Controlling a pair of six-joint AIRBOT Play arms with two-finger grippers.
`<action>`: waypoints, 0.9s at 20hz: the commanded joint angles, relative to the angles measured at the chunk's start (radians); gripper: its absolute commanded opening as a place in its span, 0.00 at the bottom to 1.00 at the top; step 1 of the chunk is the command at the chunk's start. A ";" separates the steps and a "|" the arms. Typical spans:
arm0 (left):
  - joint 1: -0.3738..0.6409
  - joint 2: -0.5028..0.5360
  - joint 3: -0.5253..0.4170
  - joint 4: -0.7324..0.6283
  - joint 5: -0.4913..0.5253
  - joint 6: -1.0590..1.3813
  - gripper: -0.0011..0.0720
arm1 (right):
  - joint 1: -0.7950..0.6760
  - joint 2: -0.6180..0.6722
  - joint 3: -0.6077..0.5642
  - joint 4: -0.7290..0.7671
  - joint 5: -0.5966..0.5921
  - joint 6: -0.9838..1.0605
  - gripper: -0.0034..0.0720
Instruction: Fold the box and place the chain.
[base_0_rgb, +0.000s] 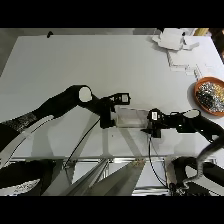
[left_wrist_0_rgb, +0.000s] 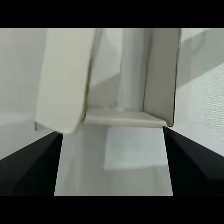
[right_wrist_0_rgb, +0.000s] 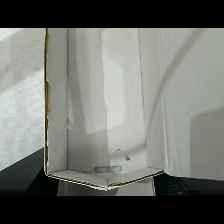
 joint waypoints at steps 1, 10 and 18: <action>0.039 -0.005 -0.093 -0.100 0.111 0.386 0.97 | 0.000 0.000 0.000 0.000 0.000 0.000 0.59; 0.137 0.026 -0.128 -0.102 0.114 0.478 0.97 | 0.000 0.000 0.000 0.000 0.000 0.000 0.59; 0.179 0.080 -0.128 -0.096 0.034 0.478 0.97 | 0.000 0.001 0.000 -0.003 0.000 0.000 0.59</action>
